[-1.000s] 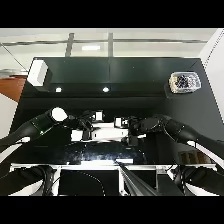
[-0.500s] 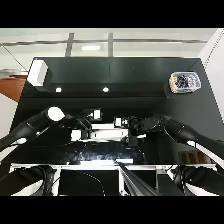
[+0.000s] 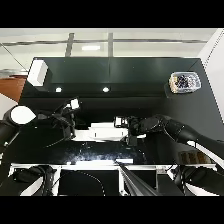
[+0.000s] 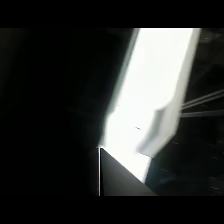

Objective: Fold the box and place the chain.

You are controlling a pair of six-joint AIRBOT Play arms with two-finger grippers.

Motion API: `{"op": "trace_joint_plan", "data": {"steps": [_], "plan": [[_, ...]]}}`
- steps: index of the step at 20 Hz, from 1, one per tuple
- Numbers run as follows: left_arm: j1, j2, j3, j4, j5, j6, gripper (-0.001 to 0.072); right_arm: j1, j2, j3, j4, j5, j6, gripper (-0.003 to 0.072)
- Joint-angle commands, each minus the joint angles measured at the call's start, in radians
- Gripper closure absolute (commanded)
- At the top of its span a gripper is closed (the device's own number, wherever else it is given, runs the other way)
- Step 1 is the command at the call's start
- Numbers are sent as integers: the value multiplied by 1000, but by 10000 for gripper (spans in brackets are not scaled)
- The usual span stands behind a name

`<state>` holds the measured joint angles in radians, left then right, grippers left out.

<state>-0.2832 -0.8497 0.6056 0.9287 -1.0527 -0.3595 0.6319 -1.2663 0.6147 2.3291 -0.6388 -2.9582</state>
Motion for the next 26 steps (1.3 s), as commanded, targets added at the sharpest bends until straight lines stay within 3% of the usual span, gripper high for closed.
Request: {"op": "trace_joint_plan", "data": {"steps": [1,3,6,9,12,19,23,26], "plan": [[21,40,-22,-95,-194,-149,684,0,0,1,0,0,1,280],[1,40,-65,-253,-106,-149,686,0,0,1,0,-1,1,280],[-53,37,-128,-420,186,-143,685,0,0,1,0,0,1,280],[-124,-3,-151,-435,439,-142,685,0,0,1,0,0,1,280],[-158,-66,-151,-436,600,-142,685,0,0,1,0,0,1,280],[-175,-227,-151,-431,512,-142,685,0,0,1,0,6,3,280],[-171,-228,-149,-428,501,-142,683,0,0,1,0,7,3,281],[-134,-205,-94,-280,421,-147,679,0,0,1,0,7,9,280]]}}
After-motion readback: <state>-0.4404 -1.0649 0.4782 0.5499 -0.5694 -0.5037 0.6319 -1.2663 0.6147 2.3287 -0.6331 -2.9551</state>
